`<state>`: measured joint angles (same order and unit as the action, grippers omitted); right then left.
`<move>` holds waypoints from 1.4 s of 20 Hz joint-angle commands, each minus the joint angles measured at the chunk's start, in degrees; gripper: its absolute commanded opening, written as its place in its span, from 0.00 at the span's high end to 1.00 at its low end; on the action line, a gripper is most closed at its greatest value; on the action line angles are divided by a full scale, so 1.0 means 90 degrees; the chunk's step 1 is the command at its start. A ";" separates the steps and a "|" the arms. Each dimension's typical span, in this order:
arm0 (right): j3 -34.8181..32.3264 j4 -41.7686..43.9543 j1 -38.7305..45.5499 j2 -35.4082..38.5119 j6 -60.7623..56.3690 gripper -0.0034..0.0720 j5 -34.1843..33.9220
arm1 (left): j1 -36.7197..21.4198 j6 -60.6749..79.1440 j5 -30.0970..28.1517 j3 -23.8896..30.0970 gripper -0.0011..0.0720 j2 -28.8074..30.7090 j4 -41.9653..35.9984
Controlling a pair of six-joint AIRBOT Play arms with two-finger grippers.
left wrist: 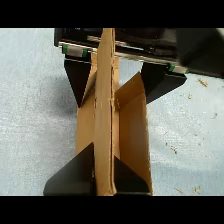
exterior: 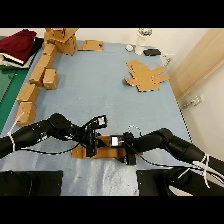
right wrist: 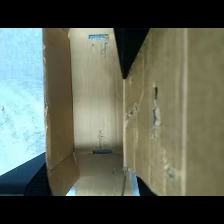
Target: Fold the box.
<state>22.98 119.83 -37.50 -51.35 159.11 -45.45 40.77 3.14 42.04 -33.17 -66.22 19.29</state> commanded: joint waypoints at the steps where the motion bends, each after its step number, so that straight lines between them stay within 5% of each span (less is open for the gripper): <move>1: 0.0002 -0.0012 0.0002 -0.0092 0.0046 0.03 0.0189 | -0.0005 0.0002 -0.0002 0.0002 0.97 0.0002 0.0000; 2: 0.0002 -0.0010 0.0002 -0.0092 0.0046 0.04 0.0243 | -0.0005 0.0002 -0.0002 0.0002 0.97 0.0002 0.0002; 4: 0.0002 0.0000 -0.0002 -0.0095 0.0044 0.29 0.0231 | -0.0005 0.0002 -0.0002 0.0002 0.97 0.0002 0.0000; 12: 0.0000 -0.0027 0.0000 -0.0095 0.0044 0.29 0.0163 | -0.0005 0.0002 -0.0002 0.0002 0.97 0.0002 0.0002; 15: 0.0000 -0.0024 0.0002 -0.0095 0.0044 0.18 0.0163 | -0.0005 0.0002 -0.0002 0.0002 0.97 0.0002 0.0000; 28: 0.0000 -0.0051 -0.0002 -0.0250 0.0044 0.19 0.0211 | -0.0005 0.0002 -0.0002 0.0002 0.97 0.0002 0.0000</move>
